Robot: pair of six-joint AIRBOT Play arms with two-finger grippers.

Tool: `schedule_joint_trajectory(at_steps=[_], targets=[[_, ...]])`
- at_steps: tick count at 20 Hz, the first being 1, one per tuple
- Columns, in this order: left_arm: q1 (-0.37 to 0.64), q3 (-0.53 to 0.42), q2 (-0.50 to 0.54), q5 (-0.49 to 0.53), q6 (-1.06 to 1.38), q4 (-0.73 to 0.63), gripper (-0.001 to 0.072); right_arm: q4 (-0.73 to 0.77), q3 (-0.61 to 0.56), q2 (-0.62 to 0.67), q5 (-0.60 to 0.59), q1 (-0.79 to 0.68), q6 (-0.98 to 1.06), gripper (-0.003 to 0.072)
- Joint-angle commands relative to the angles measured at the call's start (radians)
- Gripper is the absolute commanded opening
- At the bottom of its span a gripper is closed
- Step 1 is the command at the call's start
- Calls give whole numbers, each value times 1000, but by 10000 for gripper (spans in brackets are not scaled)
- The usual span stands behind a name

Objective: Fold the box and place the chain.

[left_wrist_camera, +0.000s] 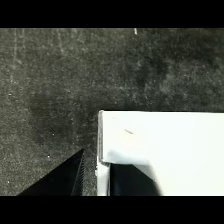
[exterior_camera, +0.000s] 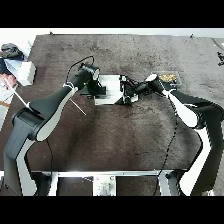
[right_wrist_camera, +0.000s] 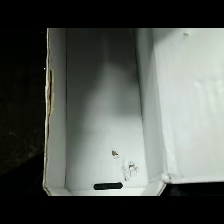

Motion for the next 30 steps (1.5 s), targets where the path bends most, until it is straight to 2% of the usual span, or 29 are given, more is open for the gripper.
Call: schedule_joint_trajectory(at_steps=[1, 2, 6, 7, 8, 12, 14, 17, 19, 23, 24, 26, 28, 30], targets=[[0, 2, -2, -2, -7, 18, 58, -3, 0, 0, 3, -1, -2, 444], [0, 2, -2, -2, -6, 17, 13, -3, 0, 0, 3, -1, -2, 444], [0, 2, -1, 2, 2, -14, 14, -3, 0, 0, 3, -1, -2, 444], [0, 2, -1, 2, 10, -30, 124, -3, 0, 0, 3, -1, -2, 444], [0, 5, 0, 2, 30, -64, 318, -3, 0, 1, 3, -1, -2, 444], [0, 46, 17, -47, 194, -145, 306, -2, 0, 0, 3, -1, -2, 444], [0, 80, 22, -84, 256, -147, 307, -3, 0, 0, 3, -1, -2, 444], [1, 97, 55, -147, 489, -143, 309, -3, 0, 0, 3, -1, -2, 444], [14, 97, 93, -180, 512, -113, 601, -3, 0, 0, 3, -1, -2, 444], [51, 88, 170, -150, 552, -101, 618, -3, 0, 0, 3, -1, -2, 444], [55, 72, 189, -129, 600, -108, 613, -2, 0, 0, 4, -1, -2, 444], [56, -16, 240, -58, 710, -113, 608, -3, 0, 0, 3, -1, -2, 444], [72, -162, 323, 89, 739, -133, 608, -3, 0, 0, 3, -1, -2, 444], [111, -329, 422, 261, 840, -225, 608, -3, 0, 0, 3, -1, -2, 444]])
